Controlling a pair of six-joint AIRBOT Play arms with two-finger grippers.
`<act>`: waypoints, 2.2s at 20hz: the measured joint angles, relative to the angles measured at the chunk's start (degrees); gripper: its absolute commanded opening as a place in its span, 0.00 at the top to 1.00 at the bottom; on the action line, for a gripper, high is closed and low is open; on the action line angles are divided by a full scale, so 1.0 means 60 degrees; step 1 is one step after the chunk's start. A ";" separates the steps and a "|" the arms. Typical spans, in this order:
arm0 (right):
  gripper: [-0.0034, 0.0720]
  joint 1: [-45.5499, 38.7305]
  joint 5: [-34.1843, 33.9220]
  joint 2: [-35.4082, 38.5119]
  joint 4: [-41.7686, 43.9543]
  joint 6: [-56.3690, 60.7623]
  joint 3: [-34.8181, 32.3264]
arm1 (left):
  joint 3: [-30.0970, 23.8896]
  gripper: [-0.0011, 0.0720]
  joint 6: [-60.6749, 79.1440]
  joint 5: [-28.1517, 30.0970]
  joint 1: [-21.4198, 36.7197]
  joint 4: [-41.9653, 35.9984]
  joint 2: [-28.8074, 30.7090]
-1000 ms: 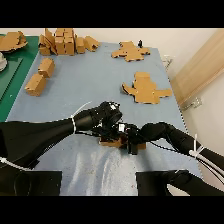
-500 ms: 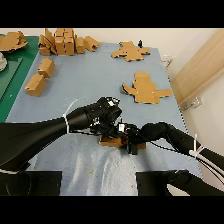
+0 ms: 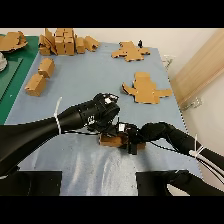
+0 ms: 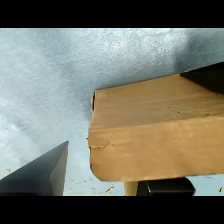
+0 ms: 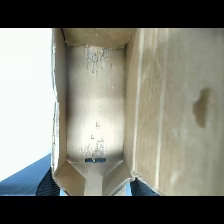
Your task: Fold the box.
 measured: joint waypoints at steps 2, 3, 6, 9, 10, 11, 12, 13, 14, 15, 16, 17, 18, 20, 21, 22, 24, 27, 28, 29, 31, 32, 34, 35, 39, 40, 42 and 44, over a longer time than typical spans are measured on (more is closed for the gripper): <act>0.30 0.0004 0.0004 0.0007 0.0069 0.0004 0.0007 | -0.0007 0.31 -0.0025 -0.0168 0.0000 0.0138 0.0164; 0.30 0.0004 0.0004 0.0007 0.0073 -0.0004 0.0011 | -0.0007 0.32 -0.0029 -0.0266 0.0000 0.0215 0.0229; 0.30 -0.0011 -0.0004 -0.0011 -0.0106 0.0069 0.0000 | 0.0011 0.32 -0.0073 -0.0572 0.0022 0.0477 0.0375; 0.30 0.0000 -0.0062 -0.0011 -0.0113 0.0022 -0.0007 | 0.0004 0.32 -0.0095 -0.0699 0.0007 0.0601 0.0415; 0.30 0.0000 -0.0044 -0.0007 -0.0102 0.0022 -0.0004 | 0.0004 0.32 -0.0102 -0.0699 0.0011 0.0674 0.0419; 0.30 0.0000 -0.0040 -0.0007 -0.0080 0.0018 -0.0004 | 0.0004 0.32 -0.0109 -0.0721 0.0007 0.0696 0.0419; 0.30 0.0000 -0.0036 -0.0007 -0.0073 0.0018 -0.0004 | 0.0004 0.43 -0.0135 -0.0761 0.0007 0.0729 0.0430; 0.30 0.0000 -0.0029 -0.0007 -0.0066 0.0011 -0.0004 | 0.0004 0.60 -0.0138 -0.0900 0.0007 0.0838 0.0437; 0.30 0.0000 -0.0022 -0.0007 -0.0058 0.0011 -0.0004 | 0.0004 0.85 -0.0142 -0.1067 0.0007 0.0998 0.0452; 0.30 0.0000 -0.0022 -0.0007 -0.0051 0.0007 -0.0004 | -0.0011 0.97 -0.0135 -0.1344 0.0007 0.1228 0.0492; 0.30 0.0000 -0.0022 -0.0007 -0.0044 0.0007 -0.0004 | -0.0058 0.97 -0.0055 -0.1599 0.0007 0.1468 0.0550; 0.30 0.0000 -0.0018 -0.0007 -0.0044 0.0007 -0.0004 | -0.0164 0.97 0.0015 -0.1810 0.0000 0.1745 0.0645; 0.30 0.0000 -0.0004 -0.0007 -0.0044 0.0007 -0.0004 | -0.0364 0.97 0.0135 -0.1967 0.0033 0.2036 0.0805; 0.30 0.0000 -0.0004 -0.0007 -0.0044 0.0007 -0.0004 | -0.1035 0.97 0.0306 -0.1891 0.0288 0.2379 0.1279; 0.30 0.0000 -0.0004 -0.0007 -0.0044 0.0007 -0.0004 | -0.1464 0.97 0.0452 -0.1606 0.0532 0.2422 0.1577; 0.30 0.0000 -0.0004 -0.0007 -0.0044 0.0007 -0.0004 | -0.1971 0.97 0.0787 -0.1147 0.0911 0.2302 0.1902; 0.30 0.0000 -0.0004 -0.0007 -0.0044 0.0007 -0.0004 | -0.2856 0.97 0.2543 -0.0011 0.1982 0.1406 0.2386; 0.30 0.0000 0.0004 -0.0007 -0.0044 0.0007 -0.0004 | -0.3668 0.97 0.7104 0.1275 0.3985 -0.1621 0.2524; 0.30 0.0000 0.0004 -0.0007 -0.0044 0.0007 -0.0004 | -0.3810 0.97 0.9016 0.1559 0.4787 -0.2943 0.2386; 0.30 0.0000 0.0007 -0.0011 -0.0044 0.0004 -0.0004 | -0.3883 0.97 1.0848 0.1800 0.5497 -0.4200 0.2178; 0.30 0.0000 0.0007 -0.0007 -0.0044 0.0007 -0.0004 | -0.3945 0.97 1.4076 0.2408 0.6561 -0.6317 0.1730; 0.30 0.0000 0.0004 -0.0007 -0.0044 0.0004 -0.0004 | -0.3963 0.97 1.5380 0.2743 0.6870 -0.7067 0.1548; 0.30 0.0000 0.0004 -0.0007 -0.0044 0.0004 -0.0004 | -0.3985 0.97 1.7445 0.3311 0.7180 -0.8029 0.1315; 0.30 0.0000 0.0004 -0.0007 -0.0044 0.0007 -0.0004 | -0.4007 0.97 1.8331 0.3373 0.7224 -0.8437 0.1246; 0.30 0.0000 0.0004 -0.0007 -0.0051 0.0004 -0.0004 | -0.4659 0.97 2.1216 0.2044 0.7355 -1.0160 0.1115; 0.30 0.0000 0.0004 -0.0007 -0.0058 0.0004 -0.0004 | -0.4958 0.97 2.1970 0.1625 0.7355 -1.0469 0.1111; 0.30 0.0000 0.0000 -0.0007 -0.0062 0.0007 -0.0004 | -0.5566 0.94 2.3431 0.1224 0.7300 -1.0816 0.1086; 0.30 0.0000 0.0000 -0.0007 -0.0062 0.0004 -0.0004 | -0.5992 0.04 2.4396 0.1202 0.7202 -1.0990 0.1086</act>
